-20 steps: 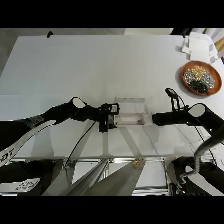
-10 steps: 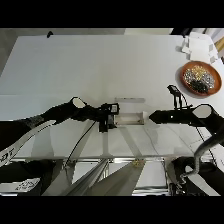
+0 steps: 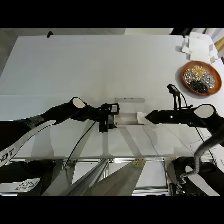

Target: Fold the box and place the chain.

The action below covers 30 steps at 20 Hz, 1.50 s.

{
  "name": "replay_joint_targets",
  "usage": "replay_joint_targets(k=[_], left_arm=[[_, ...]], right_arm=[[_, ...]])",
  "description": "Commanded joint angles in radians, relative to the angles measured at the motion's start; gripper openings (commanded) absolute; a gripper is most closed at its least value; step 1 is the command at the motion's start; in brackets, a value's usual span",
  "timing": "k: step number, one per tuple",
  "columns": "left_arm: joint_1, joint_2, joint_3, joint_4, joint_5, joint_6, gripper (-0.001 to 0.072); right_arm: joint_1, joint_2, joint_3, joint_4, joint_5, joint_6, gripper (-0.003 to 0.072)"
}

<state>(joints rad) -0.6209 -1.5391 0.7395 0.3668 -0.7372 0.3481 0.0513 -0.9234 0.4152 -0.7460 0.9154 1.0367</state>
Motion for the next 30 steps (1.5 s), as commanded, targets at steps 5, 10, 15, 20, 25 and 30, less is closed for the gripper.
replay_joint_targets(k=[5, 10, 15, 20, 25, 30], left_arm=[[0.0, 0.001, 0.0, 0.0, 0.0, 0.0, 0.0273], [0.0, 0.001, 0.0, 0.0, 0.0, 0.0, 0.0273], [0.0, 0.001, 0.0, 0.0, 0.0, 0.0, 0.0273], [0.0, 0.001, 0.0, 0.0, 0.0, 0.0, 0.0273], [0.0, 0.001, 0.0, 0.0, 0.0, 0.0, 0.0273], [0.0, 0.001, 0.0, 0.0, 0.0, 0.0, 0.0273]], right_arm=[[0.093, 0.0, 0.0, -0.023, -0.069, -0.019, 0.0339], [0.14, 0.0, 0.001, -0.097, -0.138, 0.054, 0.0348], [0.185, -0.005, 0.019, -0.15, -0.147, 0.12, 0.0348], [0.222, -0.021, 0.041, -0.243, -0.136, 0.224, 0.0348], [0.302, -0.107, 0.121, -0.384, -0.084, 0.339, 0.0396], [0.365, -0.171, 0.165, -0.41, -0.066, 0.384, 0.0403]])
